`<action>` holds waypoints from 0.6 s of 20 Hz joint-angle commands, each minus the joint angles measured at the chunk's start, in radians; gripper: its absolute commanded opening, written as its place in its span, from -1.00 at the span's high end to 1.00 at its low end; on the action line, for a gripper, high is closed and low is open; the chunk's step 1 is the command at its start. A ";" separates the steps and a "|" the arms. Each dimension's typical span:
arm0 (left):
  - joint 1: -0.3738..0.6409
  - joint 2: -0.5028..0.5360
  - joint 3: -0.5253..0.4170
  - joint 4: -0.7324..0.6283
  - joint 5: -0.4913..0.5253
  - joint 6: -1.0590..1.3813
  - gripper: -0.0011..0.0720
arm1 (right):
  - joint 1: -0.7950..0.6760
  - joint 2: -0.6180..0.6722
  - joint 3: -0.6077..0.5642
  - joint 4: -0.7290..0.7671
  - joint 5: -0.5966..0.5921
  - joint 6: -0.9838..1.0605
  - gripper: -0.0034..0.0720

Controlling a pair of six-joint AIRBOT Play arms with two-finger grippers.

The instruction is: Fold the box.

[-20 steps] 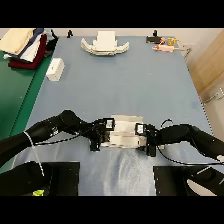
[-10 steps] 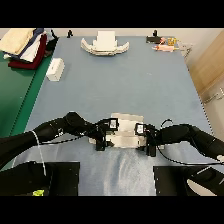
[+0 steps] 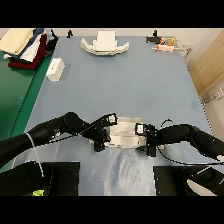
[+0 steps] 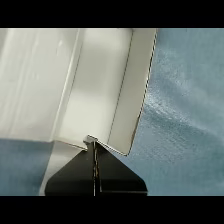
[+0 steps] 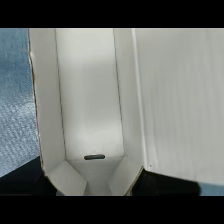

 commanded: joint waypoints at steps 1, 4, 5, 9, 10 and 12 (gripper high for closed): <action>0.028 0.118 0.001 0.187 -0.084 -0.448 0.94 | 0.000 -0.001 0.000 0.000 0.000 0.000 -0.65; 0.126 0.248 0.001 0.348 -0.182 -0.736 0.94 | 0.000 -0.001 0.000 0.000 0.000 0.000 -0.65; 0.175 0.284 0.001 0.397 -0.221 -0.821 0.94 | 0.000 -0.001 0.000 0.000 0.000 0.000 -0.65; 0.389 0.341 -0.011 0.462 -0.311 -0.977 0.94 | 0.000 -0.001 0.000 0.000 0.000 0.000 -0.65; 0.429 0.339 -0.026 0.459 -0.314 -0.978 0.94 | 0.000 -0.001 0.000 0.000 0.000 0.000 -0.65; 0.473 0.310 -0.058 0.439 -0.333 -0.976 0.94 | 0.000 -0.001 0.000 0.000 0.000 0.000 -0.65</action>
